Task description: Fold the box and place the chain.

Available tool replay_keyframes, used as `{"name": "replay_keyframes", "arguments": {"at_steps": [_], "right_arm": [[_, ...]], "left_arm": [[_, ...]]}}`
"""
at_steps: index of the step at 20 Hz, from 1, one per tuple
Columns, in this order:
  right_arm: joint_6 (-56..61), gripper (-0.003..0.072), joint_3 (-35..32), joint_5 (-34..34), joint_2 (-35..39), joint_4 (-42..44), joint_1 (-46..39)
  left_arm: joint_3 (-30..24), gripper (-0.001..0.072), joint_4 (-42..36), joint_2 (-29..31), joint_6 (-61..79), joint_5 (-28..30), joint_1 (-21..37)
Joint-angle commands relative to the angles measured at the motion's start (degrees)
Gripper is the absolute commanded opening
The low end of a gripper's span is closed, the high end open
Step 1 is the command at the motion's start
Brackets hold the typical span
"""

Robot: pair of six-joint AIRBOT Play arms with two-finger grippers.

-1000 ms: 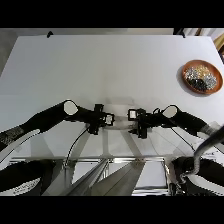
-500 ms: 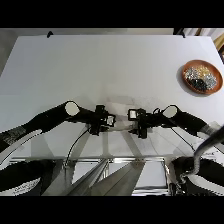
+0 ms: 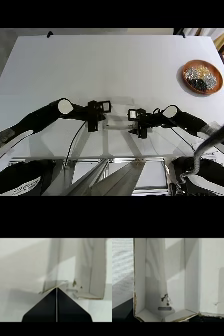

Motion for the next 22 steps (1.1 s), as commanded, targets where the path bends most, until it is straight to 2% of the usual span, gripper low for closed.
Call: {"name": "replay_keyframes", "arguments": {"at_steps": [1, 5, 8, 13, 18, 22], "right_arm": [[0.0, 0.0301, 0.0, 0.0, 0.0, 0.0, 0.0], [0.0, 0.0301, 0.0, 0.0, 0.0, 0.0, 0.0], [0.0, 0.0301, 0.0, 0.0, 0.0, 0.0, 0.0], [0.0, 0.0301, 0.0, 0.0, 0.0, 0.0, 0.0], [0.0, 0.0301, 0.0, 0.0, 0.0, 0.0, 0.0], [0.0, 0.0301, 0.0, 0.0, 0.0, 0.0, 0.0]], "left_arm": [[0.0, 0.0004, 8.7, 5.1, -21.6, -3.4, 4.3], [0.0, 0.0004, 12.5, 11.1, -36.6, -7.4, 11.1], [-0.1, 0.0004, 13.4, 11.6, -47.7, -11.0, 15.1], [-1.1, 0.0004, 12.3, 6.8, -54.0, -15.6, 16.0], [-1.5, 0.0004, 5.4, 0.2, -55.3, -15.8, 15.2], [-1.5, 0.0006, 2.6, -1.6, -54.7, -15.8, 12.3]]}}
